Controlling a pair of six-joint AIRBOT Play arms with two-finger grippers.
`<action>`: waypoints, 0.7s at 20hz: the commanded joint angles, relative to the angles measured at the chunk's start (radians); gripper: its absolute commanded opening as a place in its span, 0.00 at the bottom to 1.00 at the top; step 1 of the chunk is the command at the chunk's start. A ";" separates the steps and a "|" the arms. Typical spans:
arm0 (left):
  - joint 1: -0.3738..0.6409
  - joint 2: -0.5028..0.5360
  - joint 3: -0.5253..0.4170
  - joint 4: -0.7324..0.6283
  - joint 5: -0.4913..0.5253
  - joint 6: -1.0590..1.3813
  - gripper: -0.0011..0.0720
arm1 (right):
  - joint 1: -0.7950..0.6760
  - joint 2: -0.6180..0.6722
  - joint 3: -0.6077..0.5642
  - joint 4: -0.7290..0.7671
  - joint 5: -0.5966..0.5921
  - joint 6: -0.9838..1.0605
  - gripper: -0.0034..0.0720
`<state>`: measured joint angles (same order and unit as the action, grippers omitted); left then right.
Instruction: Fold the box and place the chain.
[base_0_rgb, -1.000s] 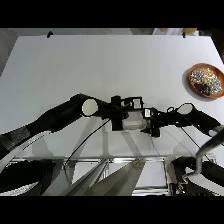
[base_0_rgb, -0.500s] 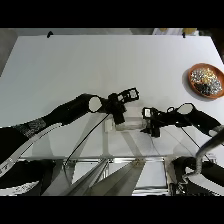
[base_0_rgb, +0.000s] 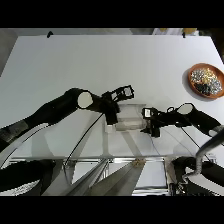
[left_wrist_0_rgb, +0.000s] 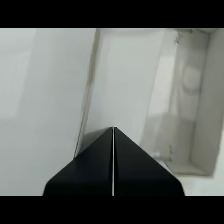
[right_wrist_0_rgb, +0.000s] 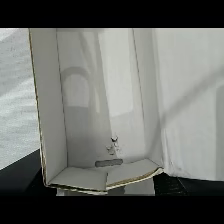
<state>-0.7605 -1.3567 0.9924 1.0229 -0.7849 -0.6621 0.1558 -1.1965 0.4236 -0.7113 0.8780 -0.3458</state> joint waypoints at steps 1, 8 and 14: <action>0.034 0.061 -0.006 0.063 -0.139 -0.076 0.02 | 0.000 0.001 0.000 0.001 0.000 0.001 0.60; 0.041 0.138 -0.131 0.041 -0.074 -0.056 0.02 | 0.000 0.001 0.000 0.001 0.000 0.001 0.60; 0.022 0.138 -0.150 -0.012 0.001 -0.014 0.03 | 0.000 0.001 0.000 0.001 0.000 0.001 0.60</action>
<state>-0.7277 -1.2217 0.8520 1.0512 -0.8318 -0.7097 0.1558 -1.1965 0.4236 -0.7109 0.8780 -0.3458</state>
